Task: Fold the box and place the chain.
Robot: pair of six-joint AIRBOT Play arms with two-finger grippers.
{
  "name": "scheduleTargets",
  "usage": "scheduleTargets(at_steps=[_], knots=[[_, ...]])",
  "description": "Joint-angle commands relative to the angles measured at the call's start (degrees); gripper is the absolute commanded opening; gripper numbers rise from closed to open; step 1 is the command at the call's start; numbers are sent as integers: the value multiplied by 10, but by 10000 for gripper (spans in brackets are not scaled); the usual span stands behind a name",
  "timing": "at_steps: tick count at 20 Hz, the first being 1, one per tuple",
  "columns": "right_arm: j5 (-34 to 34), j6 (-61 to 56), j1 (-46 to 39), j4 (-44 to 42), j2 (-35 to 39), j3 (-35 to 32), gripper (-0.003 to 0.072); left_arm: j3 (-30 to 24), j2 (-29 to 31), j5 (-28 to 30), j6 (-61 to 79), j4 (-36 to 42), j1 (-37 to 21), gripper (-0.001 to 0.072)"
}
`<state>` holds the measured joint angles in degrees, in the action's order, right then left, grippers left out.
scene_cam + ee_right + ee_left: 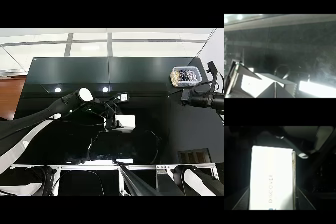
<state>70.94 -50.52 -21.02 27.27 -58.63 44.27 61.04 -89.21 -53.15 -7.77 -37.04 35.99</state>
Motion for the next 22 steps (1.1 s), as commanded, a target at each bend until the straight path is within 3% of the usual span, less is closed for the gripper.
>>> scheduleTargets(at_steps=[1, 5, 10, 12, 13, 14, 15, 16, 19, 22], knots=[[0, 0, 0, 0, 0, 0, 25, 1, 0, 1, 0, -23, 3, 708], [0, 0, 0, 0, 0, 0, 25, 1, -2, 12, 0, -47, 6, 708], [0, 0, 0, 0, 0, 0, 25, 1, -7, 121, -19, -94, 48, 708], [0, 0, 0, 0, 0, 0, 25, 1, -7, 130, -20, -128, 61, 702], [0, 0, 0, 0, 0, 0, 26, 1, -7, 122, -28, -151, 64, 681], [0, 0, 0, 0, 0, 0, 26, 1, -5, 115, -57, -173, 66, 610], [0, 0, 0, 0, 0, 0, 25, 4, 0, 105, -94, -197, 65, 415], [0, 0, 0, 0, 0, 0, 25, 12, 5, 94, -131, -228, 64, 315], [0, 0, 0, 0, 0, 0, 25, 44, 37, 66, -278, -344, 42, 290], [0, 0, 0, 0, 0, 0, 26, 64, 77, 59, -421, -435, -36, 290]])
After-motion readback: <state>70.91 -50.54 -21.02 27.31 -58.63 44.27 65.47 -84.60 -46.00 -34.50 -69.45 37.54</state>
